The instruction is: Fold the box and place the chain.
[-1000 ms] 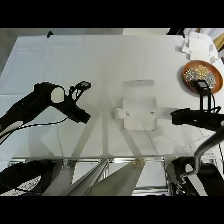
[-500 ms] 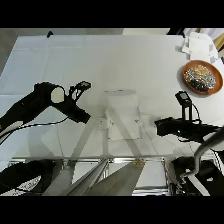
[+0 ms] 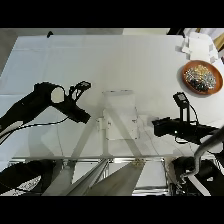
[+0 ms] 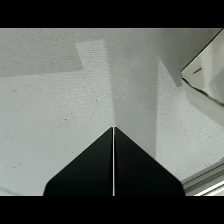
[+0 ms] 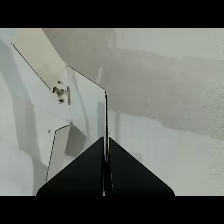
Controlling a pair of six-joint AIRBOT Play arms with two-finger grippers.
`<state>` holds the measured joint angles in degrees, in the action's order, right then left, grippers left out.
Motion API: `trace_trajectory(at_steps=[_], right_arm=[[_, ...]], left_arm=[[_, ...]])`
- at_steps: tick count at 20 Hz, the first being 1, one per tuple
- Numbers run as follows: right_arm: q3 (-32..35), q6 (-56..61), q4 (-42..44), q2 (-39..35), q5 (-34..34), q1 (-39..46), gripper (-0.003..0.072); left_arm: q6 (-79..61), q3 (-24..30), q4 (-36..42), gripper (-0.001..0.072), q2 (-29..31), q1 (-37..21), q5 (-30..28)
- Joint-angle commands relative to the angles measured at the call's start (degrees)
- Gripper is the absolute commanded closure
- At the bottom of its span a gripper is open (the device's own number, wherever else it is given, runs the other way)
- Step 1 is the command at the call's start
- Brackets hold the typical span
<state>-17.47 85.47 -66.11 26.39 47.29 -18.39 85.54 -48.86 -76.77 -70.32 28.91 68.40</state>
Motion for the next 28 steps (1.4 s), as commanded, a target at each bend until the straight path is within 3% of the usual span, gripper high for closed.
trace_trajectory(at_steps=[1, 10, 13, 17, 20, 21, 22, 23, 24, 26, 28], right_arm=[[0.0, 0.0, -0.1, -0.1, -0.2, -0.1, 0.067], [0.0, 0.0, -0.1, 0.0, -0.4, -0.1, 0.067], [0.0, 0.0, -0.1, -0.1, -0.4, -0.1, 0.067], [0.0, 0.0, 0.0, -0.1, -0.4, -0.1, 0.067], [0.0, 0.0, 0.0, 0.0, -0.4, -0.1, 0.067], [0.0, 0.0, 0.0, 0.0, -0.4, -0.1, 0.067], [0.0, 0.0, 0.0, -0.1, -0.4, -0.1, 0.067], [0.0, 0.0, 0.0, -0.1, -0.4, -0.1, 0.067], [0.0, 0.0, 0.0, -0.1, -0.4, -0.1, 0.067], [0.0, 0.0, 0.0, 0.0, -0.4, -0.1, 0.067], [0.0, 0.0, 0.0, -0.1, -0.4, -0.1, 0.0669]], left_arm=[[0.0, 0.0, 0.0, 0.0699, 0.0, 0.0, 0.0], [0.0, 0.0, 0.0, 0.0699, 0.0, 0.0, -0.2], [0.0, 0.0, 0.4, 0.0699, 0.0, 0.0, -8.3], [0.0, 0.0, 3.9, 0.0699, 0.0, 0.1, -10.5], [-0.3, 0.0, 4.3, 0.0686, -0.1, 0.2, -16.8], [-2.6, 0.0, 4.3, 0.0503, -0.2, 0.1, -19.0], [-3.4, 0.0, 4.3, 0.0236, -0.3, 0.1, -20.3], [-3.5, 0.0, 4.3, 0.0097, -0.3, -0.1, -20.8], [-5.6, 0.0, 4.3, 0.0056, -0.3, -0.2, -20.7], [-13.6, 0.0, 8.1, 0.0071, -0.3, -1.0, -20.3], [-24.1, 0.0, 18.0, 0.0071, -0.3, -3.5, -19.8]])
